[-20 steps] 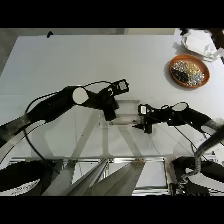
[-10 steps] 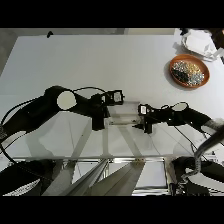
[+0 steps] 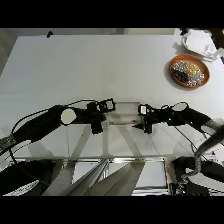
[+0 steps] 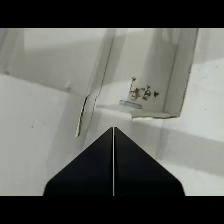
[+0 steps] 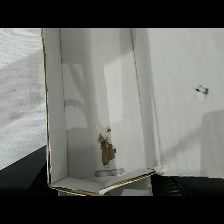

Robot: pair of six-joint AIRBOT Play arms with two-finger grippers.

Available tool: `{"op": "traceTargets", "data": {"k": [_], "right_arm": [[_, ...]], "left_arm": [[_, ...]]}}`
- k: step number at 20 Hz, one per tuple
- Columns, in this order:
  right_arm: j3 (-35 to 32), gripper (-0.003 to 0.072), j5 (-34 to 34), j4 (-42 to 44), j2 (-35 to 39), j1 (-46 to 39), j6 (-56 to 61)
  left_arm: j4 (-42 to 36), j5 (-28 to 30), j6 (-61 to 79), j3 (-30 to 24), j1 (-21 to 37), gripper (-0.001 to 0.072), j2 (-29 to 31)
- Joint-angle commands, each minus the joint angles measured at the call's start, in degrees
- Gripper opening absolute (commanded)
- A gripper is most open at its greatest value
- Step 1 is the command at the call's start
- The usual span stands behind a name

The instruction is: Fold the box and place the chain.

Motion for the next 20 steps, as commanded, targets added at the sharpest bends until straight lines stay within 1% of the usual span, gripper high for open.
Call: {"op": "traceTargets", "data": {"k": [1,4,7,8,9,10,12,13,14,16,18,20], "right_arm": [[0.0,0.0411,0.0,0.0,0.0,0.0,0.0],[0.0,0.0411,0.0,0.0,0.0,0.0,0.0],[0.0,0.0411,0.0,0.0,0.0,0.0,0.0],[0.0,0.0411,0.0,0.0,0.0,0.0,0.0],[0.0,0.0411,0.0,0.0,0.0,0.0,0.0],[0.0,0.0411,0.0,0.0,0.0,0.0,0.0],[0.0,0.0411,0.0,0.0,0.0,0.0,0.0],[0.0,0.0411,0.0,0.0,0.0,0.0,0.0],[0.0,0.0411,0.0,0.0,0.0,0.0,0.0],[0.0,0.0411,0.0,0.0,0.0,0.0,0.0],[0.0,0.0411,0.0,0.0,0.0,0.0,0.0],[0.0,0.0411,0.0,0.0,0.0,0.0,0.0]], "left_arm": [[-1.2,4.5,0.4,-2.8,1.3,0.0006,-0.6],[-1.1,3.6,2.6,-2.8,3.3,0.0005,-1.3],[-1.2,3.3,8.7,-2.8,3.5,0.0012,-2.8],[-1.3,3.1,10.6,-2.8,3.5,0.0024,-3.3],[-1.6,2.6,12.6,-2.8,3.5,0.0063,-3.7],[-1.7,2.0,14.5,-2.8,3.5,0.0086,-4.0],[-1.7,1.4,16.9,-2.8,3.5,0.0094,-4.0],[-2.1,1.4,17.8,-2.8,3.5,0.0111,-4.0],[-3.2,1.5,18.9,-2.8,3.5,0.0165,-4.0],[-6.1,1.3,21.1,-2.8,3.5,0.0167,-4.0],[-9.6,1.4,24.7,-2.8,3.5,0.0227,-4.0],[-13.5,1.4,29.2,-2.8,3.7,0.0227,-4.0]]}}
